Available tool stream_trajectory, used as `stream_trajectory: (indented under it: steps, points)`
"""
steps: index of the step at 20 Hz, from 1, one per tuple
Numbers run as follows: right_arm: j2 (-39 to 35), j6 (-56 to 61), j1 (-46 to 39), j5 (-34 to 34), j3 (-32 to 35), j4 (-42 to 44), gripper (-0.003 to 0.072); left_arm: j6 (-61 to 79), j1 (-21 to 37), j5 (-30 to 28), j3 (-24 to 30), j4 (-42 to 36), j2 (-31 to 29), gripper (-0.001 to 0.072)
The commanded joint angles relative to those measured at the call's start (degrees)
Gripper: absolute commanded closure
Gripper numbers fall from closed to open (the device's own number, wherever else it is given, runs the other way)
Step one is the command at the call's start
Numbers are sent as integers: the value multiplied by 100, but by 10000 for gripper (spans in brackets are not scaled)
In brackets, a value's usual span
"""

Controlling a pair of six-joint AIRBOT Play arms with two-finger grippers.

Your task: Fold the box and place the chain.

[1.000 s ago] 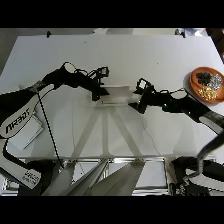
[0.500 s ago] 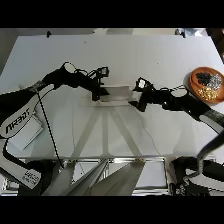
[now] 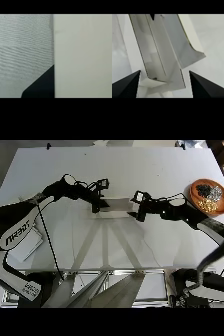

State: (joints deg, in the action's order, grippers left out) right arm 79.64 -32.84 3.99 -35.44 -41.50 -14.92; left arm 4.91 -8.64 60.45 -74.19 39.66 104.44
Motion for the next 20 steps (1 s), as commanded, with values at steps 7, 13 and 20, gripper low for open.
stream_trajectory:
  steps: [7,13,20]
  points:
    - [699,457,-210,-1019,-678,-160,4,0,-2,0,2,0,2,695]
    - [1169,621,-323,-1532,-704,-310,4,0,0,0,2,0,0,695]
    - [1250,732,-542,-1941,-804,-326,4,0,-2,0,2,0,0,695]
